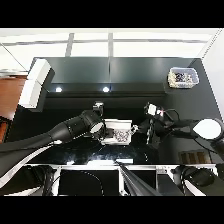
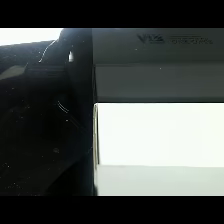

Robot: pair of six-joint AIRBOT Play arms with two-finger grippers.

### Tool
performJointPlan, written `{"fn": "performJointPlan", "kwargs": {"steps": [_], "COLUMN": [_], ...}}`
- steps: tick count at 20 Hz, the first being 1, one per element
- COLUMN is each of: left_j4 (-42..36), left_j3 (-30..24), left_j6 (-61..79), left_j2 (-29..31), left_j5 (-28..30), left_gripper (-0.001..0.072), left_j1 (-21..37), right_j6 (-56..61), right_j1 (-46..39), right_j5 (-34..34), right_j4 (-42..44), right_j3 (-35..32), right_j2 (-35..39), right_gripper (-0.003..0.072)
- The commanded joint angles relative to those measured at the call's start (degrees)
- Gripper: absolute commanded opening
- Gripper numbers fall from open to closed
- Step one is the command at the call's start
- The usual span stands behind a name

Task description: Fold the box and place the chain.

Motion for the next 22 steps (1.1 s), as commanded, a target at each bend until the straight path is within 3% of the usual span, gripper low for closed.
{"fn": "performJointPlan", "kwargs": {"steps": [1,6,10,12,13,14,15,19,22], "left_j4": [0.0,0.0,0.0,0.0,-0.02,0.0,-0.02,-0.02,0.0], "left_j3": [0.0,0.0,0.0,0.0,0.0,0.0,0.0,0.0,0.0], "left_j6": [0.02,0.02,0.02,0.02,0.02,0.02,0.02,0.02,0.02], "left_j2": [0.02,0.02,0.02,0.02,0.02,0.02,0.02,0.02,0.02], "left_j5": [0.04,0.02,0.02,0.02,0.02,0.02,0.02,0.02,0.02], "left_gripper": [0.0033,0.0033,0.0033,0.0033,0.0033,0.0033,0.0033,0.0033,0.0033], "left_j1": [0.02,0.02,0.02,0.02,0.02,0.02,0.02,0.02,0.02], "right_j6": [6.01,7.78,15.37,16.5,17.0,17.22,17.35,17.29,11.69], "right_j1": [-0.04,-0.02,0.13,0.15,0.28,0.52,0.44,-4.92,-6.82], "right_j5": [3.98,3.43,-2.82,-2.82,-2.32,-2.01,-2.03,0.48,-1.68], "right_j4": [-0.68,5.18,10.29,10.78,11.58,11.32,9.57,-5.42,-12.63], "right_j3": [3.43,5.16,5.11,5.11,5.11,5.11,5.11,4.85,-0.37], "right_j2": [0.7,0.7,-0.17,-2.1,-3.34,-4.15,-4.28,-4.07,-4.11], "right_gripper": [0.0052,0.0052,0.0052,0.0053,0.0132,0.0383,0.0512,0.0513,0.0515]}}
